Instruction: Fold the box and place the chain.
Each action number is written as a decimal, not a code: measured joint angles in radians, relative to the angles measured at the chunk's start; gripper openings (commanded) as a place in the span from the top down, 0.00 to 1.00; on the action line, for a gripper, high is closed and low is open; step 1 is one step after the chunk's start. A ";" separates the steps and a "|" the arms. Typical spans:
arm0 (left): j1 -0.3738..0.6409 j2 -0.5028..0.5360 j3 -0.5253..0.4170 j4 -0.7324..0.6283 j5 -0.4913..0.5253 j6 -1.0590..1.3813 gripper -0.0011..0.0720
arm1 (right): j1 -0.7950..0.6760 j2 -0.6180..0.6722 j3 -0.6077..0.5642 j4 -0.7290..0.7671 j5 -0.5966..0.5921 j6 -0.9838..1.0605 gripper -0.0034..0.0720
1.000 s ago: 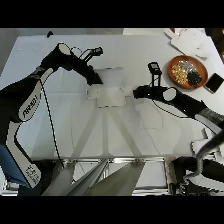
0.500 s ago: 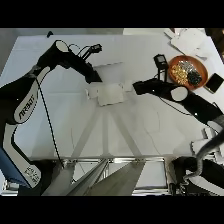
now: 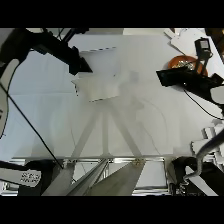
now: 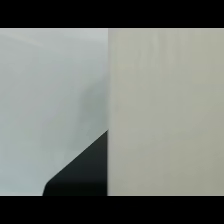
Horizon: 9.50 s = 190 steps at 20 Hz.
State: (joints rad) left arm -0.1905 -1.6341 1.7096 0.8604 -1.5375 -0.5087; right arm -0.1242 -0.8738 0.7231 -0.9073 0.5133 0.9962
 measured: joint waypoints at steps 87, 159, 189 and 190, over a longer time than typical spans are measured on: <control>-0.159 -0.138 -0.444 -0.102 0.449 0.483 0.97 | 0.179 -0.398 -0.004 0.266 0.470 -1.287 0.03; -0.159 -0.138 -0.444 -0.103 0.451 0.483 0.97 | 0.158 -0.712 0.186 0.375 0.391 -1.304 0.03; -0.159 -0.138 -0.444 -0.102 0.448 0.483 0.97 | 0.123 -0.864 0.295 0.465 0.573 -1.415 0.03; -0.159 -0.138 -0.444 -0.102 0.448 0.483 0.97 | 0.123 -0.869 0.302 0.462 0.580 -1.410 0.03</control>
State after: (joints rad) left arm -0.3492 -1.7721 1.2652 0.7582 -1.0893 -0.0261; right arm -0.0013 -1.7432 1.0248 -0.4450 1.0931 -0.4141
